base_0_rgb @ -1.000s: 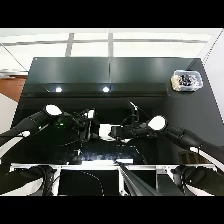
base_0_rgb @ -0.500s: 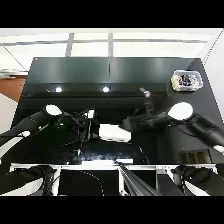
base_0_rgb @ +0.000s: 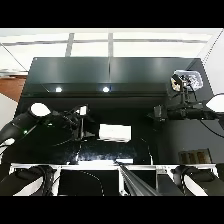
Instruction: Fold the box and place the chain.
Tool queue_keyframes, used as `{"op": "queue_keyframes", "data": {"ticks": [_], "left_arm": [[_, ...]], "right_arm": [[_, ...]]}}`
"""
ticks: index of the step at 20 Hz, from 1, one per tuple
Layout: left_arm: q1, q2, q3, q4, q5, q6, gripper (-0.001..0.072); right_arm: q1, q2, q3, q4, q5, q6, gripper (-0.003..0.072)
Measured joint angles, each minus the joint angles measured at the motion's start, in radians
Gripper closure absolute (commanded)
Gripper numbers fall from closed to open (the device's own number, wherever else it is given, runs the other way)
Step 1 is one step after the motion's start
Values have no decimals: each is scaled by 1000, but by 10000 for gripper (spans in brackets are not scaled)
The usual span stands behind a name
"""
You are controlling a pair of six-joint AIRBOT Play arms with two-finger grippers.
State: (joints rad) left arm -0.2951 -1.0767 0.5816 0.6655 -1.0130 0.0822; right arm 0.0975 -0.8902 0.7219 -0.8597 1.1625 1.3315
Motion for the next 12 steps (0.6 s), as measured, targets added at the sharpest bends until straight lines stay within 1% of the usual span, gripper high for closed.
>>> {"op": "queue_keyframes", "data": {"ticks": [3, 5, 6, 9, 12], "left_arm": [[-43, 20, 35, 5, -13, -100, -8], [-110, 2, 78, 11, -7, -143, -8], [-151, -13, 102, 16, 10, -163, -8], [-269, -68, 162, 31, 102, -209, -7], [-343, -125, 192, 38, 167, -233, -2]], "right_arm": [[-17, 3, 0, -20, -28, 0, 644], [-21, 4, 0, -28, -43, -1, 644], [-23, 4, 0, -29, -48, -1, 644], [-25, 5, 0, -34, -60, -3, 644], [-26, 5, 0, -42, -63, -4, 644]]}}
